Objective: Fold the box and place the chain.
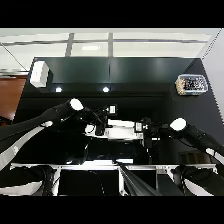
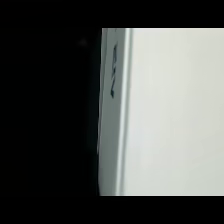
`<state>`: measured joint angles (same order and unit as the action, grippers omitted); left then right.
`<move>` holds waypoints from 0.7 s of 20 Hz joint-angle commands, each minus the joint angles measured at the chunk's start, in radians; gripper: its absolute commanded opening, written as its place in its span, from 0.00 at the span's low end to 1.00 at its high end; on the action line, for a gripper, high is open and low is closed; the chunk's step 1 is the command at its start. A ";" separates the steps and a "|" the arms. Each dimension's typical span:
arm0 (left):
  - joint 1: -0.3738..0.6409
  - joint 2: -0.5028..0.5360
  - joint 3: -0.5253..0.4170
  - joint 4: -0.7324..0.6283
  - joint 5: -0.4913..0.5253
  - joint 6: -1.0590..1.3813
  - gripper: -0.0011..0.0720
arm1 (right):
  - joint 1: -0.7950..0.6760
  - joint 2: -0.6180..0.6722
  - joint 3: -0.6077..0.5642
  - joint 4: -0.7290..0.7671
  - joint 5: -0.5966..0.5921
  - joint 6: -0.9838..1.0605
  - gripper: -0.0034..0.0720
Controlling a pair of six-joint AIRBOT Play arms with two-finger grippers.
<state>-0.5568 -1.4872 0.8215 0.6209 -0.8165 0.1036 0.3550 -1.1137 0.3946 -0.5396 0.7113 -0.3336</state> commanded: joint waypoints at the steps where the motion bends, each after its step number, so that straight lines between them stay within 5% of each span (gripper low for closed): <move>1: 0.000 -0.001 -0.001 0.000 0.001 0.000 0.05 | 0.000 -0.005 0.001 -0.004 -0.002 -0.003 0.97; 14: 0.000 -0.001 -0.001 0.000 0.000 -0.001 0.05 | -0.038 -0.005 0.003 0.005 0.018 -0.005 0.97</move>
